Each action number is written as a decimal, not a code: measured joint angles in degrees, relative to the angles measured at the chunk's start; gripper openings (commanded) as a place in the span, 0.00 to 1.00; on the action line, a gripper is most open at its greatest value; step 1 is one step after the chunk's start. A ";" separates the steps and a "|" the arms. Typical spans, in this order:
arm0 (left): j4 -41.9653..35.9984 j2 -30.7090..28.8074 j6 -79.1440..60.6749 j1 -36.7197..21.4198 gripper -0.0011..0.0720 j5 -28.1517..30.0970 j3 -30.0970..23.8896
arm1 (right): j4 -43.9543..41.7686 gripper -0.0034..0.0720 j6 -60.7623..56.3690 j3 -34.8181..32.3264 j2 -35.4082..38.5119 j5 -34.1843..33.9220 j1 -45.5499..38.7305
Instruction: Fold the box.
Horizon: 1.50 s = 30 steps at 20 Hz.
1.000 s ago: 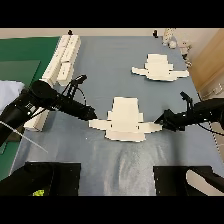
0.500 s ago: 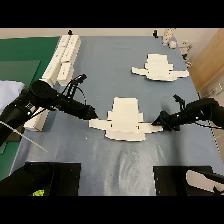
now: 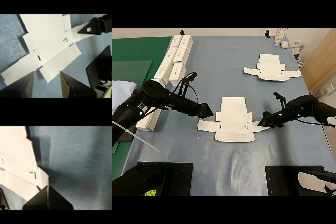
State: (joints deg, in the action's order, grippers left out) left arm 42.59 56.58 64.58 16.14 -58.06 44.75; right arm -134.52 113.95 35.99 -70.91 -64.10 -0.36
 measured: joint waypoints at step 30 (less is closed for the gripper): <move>-12.96 40.19 -15.63 -4.87 0.65 -16.13 18.16 | 0.11 0.05 -0.11 -11.26 21.90 2.16 9.07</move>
State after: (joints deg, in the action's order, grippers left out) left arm 29.63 96.77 48.95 11.27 -74.19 62.92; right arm -134.41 113.84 24.73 -49.01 -61.93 8.71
